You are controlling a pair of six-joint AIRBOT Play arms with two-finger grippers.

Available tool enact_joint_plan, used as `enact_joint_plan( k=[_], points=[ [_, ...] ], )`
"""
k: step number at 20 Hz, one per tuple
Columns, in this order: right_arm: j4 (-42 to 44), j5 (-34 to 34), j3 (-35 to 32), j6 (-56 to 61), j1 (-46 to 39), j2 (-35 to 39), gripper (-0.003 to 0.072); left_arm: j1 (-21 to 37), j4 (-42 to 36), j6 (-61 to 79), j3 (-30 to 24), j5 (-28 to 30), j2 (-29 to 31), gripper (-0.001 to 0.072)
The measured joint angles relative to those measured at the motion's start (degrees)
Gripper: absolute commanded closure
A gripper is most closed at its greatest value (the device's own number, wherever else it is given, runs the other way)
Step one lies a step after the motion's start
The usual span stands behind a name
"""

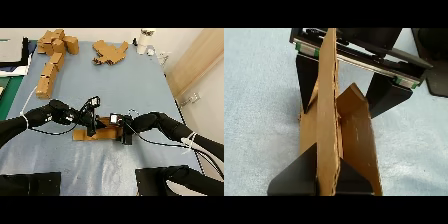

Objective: Fold the box.

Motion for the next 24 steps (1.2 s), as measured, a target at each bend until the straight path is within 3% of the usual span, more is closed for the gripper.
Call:
enact_joint_plan(
  k=[9, 24],
  points=[
    [0.7, -5.0, 0.4, -0.7, -0.1, -0.9, -0.0034, -0.1, 0.1, 0.1, 0.0, -0.2, 0.0, 0.0696],
    [-2.8, -5.0, 0.4, 0.4, -0.1, -0.9, -0.0034, -0.1, -0.1, 0.0, 0.0, 0.1, 0.0, 0.0696]
  ],
)
